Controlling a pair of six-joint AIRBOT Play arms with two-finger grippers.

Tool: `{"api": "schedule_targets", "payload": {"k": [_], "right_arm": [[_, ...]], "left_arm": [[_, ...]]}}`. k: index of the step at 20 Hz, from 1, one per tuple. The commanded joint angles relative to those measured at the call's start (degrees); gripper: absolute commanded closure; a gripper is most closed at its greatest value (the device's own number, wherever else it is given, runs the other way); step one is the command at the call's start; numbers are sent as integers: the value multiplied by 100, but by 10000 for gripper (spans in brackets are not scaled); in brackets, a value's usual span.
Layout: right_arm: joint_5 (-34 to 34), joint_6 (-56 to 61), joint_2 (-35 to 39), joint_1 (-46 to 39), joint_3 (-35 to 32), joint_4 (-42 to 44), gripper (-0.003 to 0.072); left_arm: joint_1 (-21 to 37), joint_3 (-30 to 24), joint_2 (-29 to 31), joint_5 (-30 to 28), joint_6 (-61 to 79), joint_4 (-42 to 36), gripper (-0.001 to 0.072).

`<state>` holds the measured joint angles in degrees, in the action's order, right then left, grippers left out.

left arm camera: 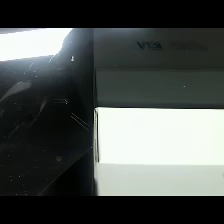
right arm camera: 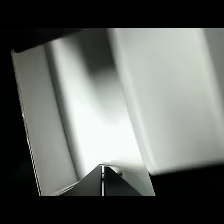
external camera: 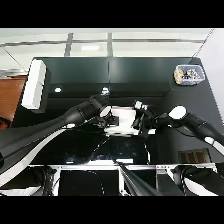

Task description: Fold the box and place the chain.

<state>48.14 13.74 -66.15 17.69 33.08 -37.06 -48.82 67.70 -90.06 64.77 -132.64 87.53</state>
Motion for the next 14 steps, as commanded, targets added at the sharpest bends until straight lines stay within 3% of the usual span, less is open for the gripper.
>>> {"api": "schedule_targets", "payload": {"k": [1,4,5,6,8,10,14], "right_arm": [[973,3508,551,-643,546,-2094,664],[1193,5525,879,-2258,745,-4011,663],[1165,6164,841,-2940,721,-4131,663],[1217,6745,774,-3672,632,-3681,663],[1523,6006,555,-4588,225,-1912,663],[2065,5281,164,-4656,-103,-960,663],[2157,4990,-608,-3331,-208,-636,663]], "left_arm": [[0,0,-2,-31,-9,0,681],[0,0,-2,-22,-9,4,681],[0,0,-2,-24,-9,4,681],[0,0,-2,-28,-11,2,681],[0,0,-2,-26,-11,0,681],[0,0,-2,-46,-31,-2,681],[2,0,-2,-177,-70,-149,681]]}}
